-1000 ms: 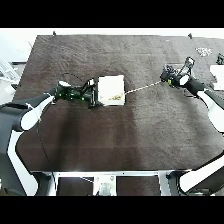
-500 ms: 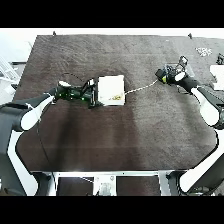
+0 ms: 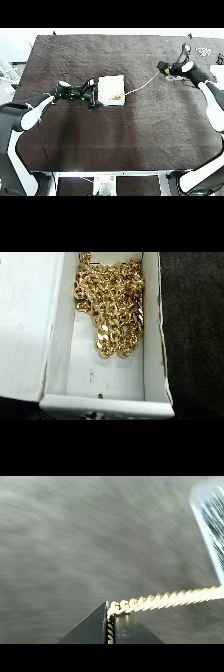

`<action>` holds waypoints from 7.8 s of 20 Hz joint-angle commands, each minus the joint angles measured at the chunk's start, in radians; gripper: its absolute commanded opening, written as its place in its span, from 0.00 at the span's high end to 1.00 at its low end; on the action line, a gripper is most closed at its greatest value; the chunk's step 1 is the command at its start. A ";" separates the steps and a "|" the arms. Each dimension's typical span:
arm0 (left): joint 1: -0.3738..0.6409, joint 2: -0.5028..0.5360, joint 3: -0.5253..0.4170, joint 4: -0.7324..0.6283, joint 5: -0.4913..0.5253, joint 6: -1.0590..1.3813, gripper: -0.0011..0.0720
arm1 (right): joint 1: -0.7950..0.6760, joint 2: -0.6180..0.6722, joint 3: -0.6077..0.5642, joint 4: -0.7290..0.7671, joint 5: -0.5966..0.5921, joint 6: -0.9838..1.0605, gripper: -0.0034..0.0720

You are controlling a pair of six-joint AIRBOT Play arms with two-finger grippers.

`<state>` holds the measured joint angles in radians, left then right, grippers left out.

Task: Fold the box and place the chain.

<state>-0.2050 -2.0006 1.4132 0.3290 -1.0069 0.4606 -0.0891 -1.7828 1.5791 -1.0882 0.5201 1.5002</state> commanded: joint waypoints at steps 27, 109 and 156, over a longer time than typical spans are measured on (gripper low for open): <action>0.001 0.000 0.000 0.000 0.000 0.000 0.35 | 0.594 0.442 -0.014 -0.105 0.098 -0.038 0.95; 0.001 0.000 0.000 0.000 -0.007 0.000 0.35 | 0.288 -0.246 0.294 0.422 0.923 -1.221 0.36; 0.001 0.000 0.000 0.000 -0.007 0.000 0.35 | 0.296 -0.168 0.188 0.399 0.856 -1.271 0.54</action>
<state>-0.2050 -2.0010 1.4132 0.3290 -1.0138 0.4610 0.2062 -1.9850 1.8194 -0.6907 1.4052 0.2523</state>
